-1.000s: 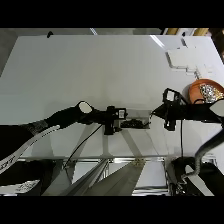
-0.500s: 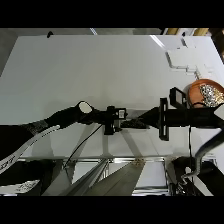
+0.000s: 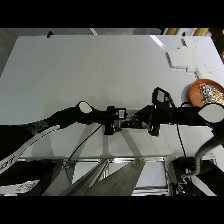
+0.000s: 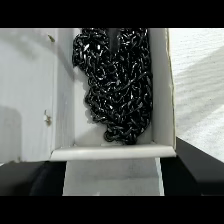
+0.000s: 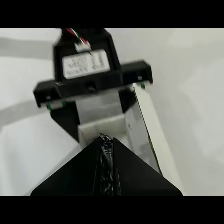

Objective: Fold the box and place the chain.

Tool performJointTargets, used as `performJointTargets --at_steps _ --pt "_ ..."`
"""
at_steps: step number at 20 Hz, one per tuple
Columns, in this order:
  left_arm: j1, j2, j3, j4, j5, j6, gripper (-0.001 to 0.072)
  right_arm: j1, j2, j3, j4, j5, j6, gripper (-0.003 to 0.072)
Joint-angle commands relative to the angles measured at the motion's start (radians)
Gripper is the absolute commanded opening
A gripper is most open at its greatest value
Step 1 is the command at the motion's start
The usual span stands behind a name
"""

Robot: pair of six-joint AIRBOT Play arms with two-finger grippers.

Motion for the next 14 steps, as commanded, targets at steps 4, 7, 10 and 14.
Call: performJointTargets --at_steps 4,7,10,14 --pt "0.000 0.000 0.000 0.000 0.000 0.000 0.0218 0.007 -0.110 0.020 -0.124 0.037 0.074 0.0239" --pt "0.000 0.000 0.000 0.000 0.000 0.000 0.0218 0.006 -0.147 0.161 -0.124 0.167 0.074 0.0238" --pt "0.000 0.001 0.000 0.000 0.000 0.000 0.0218 0.006 -0.218 0.337 -0.125 0.248 0.074 0.0161" --pt "0.000 0.000 0.000 0.000 0.000 0.000 0.0218 0.006 -0.396 0.446 -0.190 0.183 0.075 0.0020"
